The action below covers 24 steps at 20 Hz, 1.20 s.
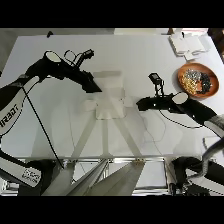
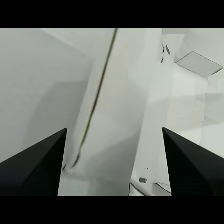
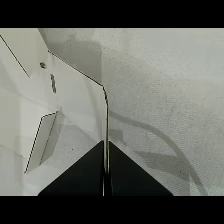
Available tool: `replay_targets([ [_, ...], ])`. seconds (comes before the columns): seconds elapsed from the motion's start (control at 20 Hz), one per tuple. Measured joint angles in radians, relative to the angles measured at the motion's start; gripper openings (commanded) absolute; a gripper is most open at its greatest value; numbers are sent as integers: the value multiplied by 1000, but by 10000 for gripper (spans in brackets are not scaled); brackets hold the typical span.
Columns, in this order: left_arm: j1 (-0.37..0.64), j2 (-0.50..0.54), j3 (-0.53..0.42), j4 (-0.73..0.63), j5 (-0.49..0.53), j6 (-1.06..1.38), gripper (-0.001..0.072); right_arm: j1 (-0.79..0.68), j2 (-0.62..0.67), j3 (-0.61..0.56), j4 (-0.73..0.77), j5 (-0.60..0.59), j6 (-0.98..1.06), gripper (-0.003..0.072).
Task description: Fold the box and place the chain.
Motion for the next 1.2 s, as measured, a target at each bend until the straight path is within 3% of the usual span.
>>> replay_targets([
  [0.15,-14,-18,0,0,1,18,605,0,0,0,0,0,0,11],
  [0.2,-16,-23,0,0,2,29,490,0,0,0,0,0,0,11],
  [0.35,-22,-34,0,1,3,70,50,0,0,0,0,0,0,11],
  [0.4,-23,-36,0,0,-1,85,12,0,0,0,1,0,0,11],
  [1.2,-26,-40,0,3,-9,158,12,0,0,0,0,0,0,11],
])
